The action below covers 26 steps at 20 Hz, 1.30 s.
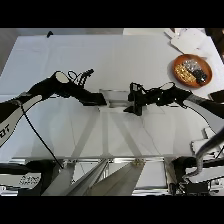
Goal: Fold the box and place the chain.
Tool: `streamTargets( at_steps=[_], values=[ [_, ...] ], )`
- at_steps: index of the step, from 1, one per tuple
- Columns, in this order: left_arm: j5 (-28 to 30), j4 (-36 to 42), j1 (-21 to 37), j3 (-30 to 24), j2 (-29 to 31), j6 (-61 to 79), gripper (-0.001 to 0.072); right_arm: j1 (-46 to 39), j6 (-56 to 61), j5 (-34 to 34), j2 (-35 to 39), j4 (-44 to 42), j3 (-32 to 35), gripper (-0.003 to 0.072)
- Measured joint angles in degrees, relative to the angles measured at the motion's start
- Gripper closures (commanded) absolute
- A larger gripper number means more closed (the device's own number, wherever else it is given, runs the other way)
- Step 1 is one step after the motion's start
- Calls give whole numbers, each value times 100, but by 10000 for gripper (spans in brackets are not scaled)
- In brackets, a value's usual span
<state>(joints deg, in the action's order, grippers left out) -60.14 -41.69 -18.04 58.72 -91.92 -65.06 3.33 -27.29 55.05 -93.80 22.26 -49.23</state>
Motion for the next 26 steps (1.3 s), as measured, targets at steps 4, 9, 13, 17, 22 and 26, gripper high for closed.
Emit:
streamTargets(
  at_steps=[4,9,13,17,22,26],
  values=[
    [98,-195,-24,2,2,-57,21,0,-2,0,0,0,0,275],
    [273,-522,-122,4,4,-85,40,0,-9,2,0,0,0,275],
    [339,-632,-155,4,4,-101,79,0,-9,4,0,-2,0,275],
    [389,-671,-166,4,2,-245,84,0,-4,4,0,0,0,275],
    [466,-785,-245,28,31,-610,91,0,-2,4,0,-2,0,275],
    [522,-1322,-450,229,81,-1246,91,0,-2,4,0,-2,0,275]
  ],
)
